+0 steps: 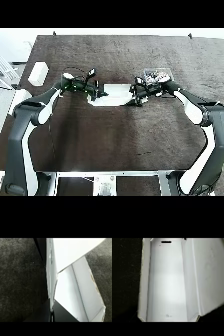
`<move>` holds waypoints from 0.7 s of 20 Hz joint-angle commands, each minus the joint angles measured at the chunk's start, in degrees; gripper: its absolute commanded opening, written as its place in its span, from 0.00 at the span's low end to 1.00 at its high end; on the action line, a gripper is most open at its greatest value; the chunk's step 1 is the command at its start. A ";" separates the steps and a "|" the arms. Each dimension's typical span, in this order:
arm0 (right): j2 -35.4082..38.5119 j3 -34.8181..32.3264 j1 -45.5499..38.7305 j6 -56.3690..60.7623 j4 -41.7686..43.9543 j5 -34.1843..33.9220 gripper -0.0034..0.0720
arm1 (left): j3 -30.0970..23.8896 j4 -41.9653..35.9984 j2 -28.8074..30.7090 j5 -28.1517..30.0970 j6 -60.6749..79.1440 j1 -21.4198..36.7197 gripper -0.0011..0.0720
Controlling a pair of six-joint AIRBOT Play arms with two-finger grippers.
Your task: Fold the box and place the chain.
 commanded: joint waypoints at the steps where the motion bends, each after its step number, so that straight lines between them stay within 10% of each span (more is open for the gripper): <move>1: -0.04 0.31 0.02 -0.87 0.42 -0.37 0.82 | 0.04 0.00 0.02 0.02 0.00 0.00 0.05; 14: -0.44 0.31 0.09 -0.85 0.35 -0.94 0.82 | 0.04 0.02 0.04 0.02 0.00 0.00 0.05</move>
